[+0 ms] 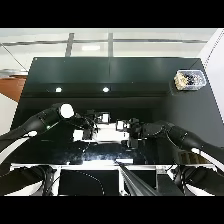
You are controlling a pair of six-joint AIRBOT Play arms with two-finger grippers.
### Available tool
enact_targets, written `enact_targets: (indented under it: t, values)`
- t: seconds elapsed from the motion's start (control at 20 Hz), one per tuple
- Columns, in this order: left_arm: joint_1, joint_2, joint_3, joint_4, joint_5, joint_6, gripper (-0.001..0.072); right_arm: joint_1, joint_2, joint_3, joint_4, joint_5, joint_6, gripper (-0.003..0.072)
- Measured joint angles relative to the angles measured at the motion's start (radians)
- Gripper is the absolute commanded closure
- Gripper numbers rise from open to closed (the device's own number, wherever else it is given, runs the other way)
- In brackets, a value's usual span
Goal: Fold the box and place the chain.
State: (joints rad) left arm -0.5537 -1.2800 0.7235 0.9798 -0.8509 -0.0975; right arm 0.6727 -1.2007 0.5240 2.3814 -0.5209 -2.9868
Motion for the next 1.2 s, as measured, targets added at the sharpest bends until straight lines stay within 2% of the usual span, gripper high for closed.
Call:
enact_targets:
  t: [0.4, 0.8, 0.85, 0.95, 1.05, 1.1, 1.15, 1.2]
  values:
    - [0.0, 0.0, 0.0, 0.0, 0.005, 0.0, 0.0681, 0.013, -0.012, 0.0, 0.0, 0.013, 0.001, -0.0012]
    - [0.0, 0.0, 0.0, 0.0, 0.011, 0.0, 0.0681, -0.037, -0.012, 0.0, -0.021, -0.039, -0.001, -0.0009]
    - [0.0, 0.0, 0.0, 0.0, 0.011, 0.0, 0.0681, -0.039, -0.012, 0.0, -0.023, -0.042, -0.001, 0.0105]
    - [0.0, 0.0, 0.0, 0.0, 0.014, -0.003, 0.068, -0.041, -0.013, 0.0, -0.026, -0.044, -0.001, 0.0123]
    - [0.0, 0.0, 0.0, 0.0, 0.013, -0.003, 0.0679, -0.042, -0.013, 0.0, -0.027, -0.046, 0.0, 0.0228]
    - [0.0, 0.0, 0.0, 0.0, 0.012, -0.003, 0.0677, -0.042, -0.013, 0.0, -0.027, -0.047, 0.0, 0.0228]
    - [0.0, 0.0, 0.0, -0.001, 0.011, -0.003, 0.066, -0.042, -0.013, 0.0, -0.028, -0.047, 0.0, 0.0228]
    - [0.0, 0.0, 0.0, 0.0, 0.01, -0.003, 0.0506, -0.042, -0.013, 0.0, -0.028, -0.047, 0.0, 0.0228]
